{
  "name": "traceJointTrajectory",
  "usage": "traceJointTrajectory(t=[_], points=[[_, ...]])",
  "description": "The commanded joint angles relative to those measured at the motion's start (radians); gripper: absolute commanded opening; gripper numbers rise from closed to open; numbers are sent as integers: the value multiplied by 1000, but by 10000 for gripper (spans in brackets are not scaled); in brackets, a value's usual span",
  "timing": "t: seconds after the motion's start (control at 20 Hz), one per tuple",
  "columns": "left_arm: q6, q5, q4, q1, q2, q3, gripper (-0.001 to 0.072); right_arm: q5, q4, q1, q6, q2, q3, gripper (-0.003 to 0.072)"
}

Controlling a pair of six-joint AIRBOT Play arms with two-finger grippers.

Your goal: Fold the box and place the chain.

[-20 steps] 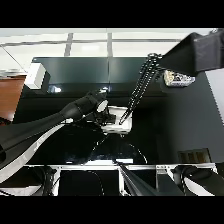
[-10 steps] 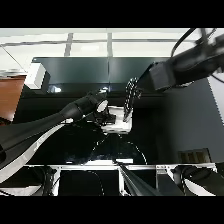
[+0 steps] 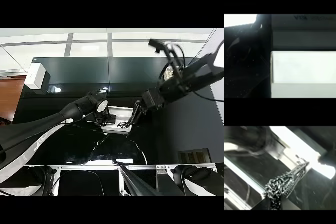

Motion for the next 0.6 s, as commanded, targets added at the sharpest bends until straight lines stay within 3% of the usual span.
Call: traceJointTrajectory(t=[0.0,0.25,0.55], points=[[0,0,0,1,0,1,26,-22,12,11,10,0,-130,15],[0,0,0,1,0,1,27,-295,118,67,10,-2,-253,15],[0,1,0,1,0,1,27,-441,126,80,56,-6,-305,15]])
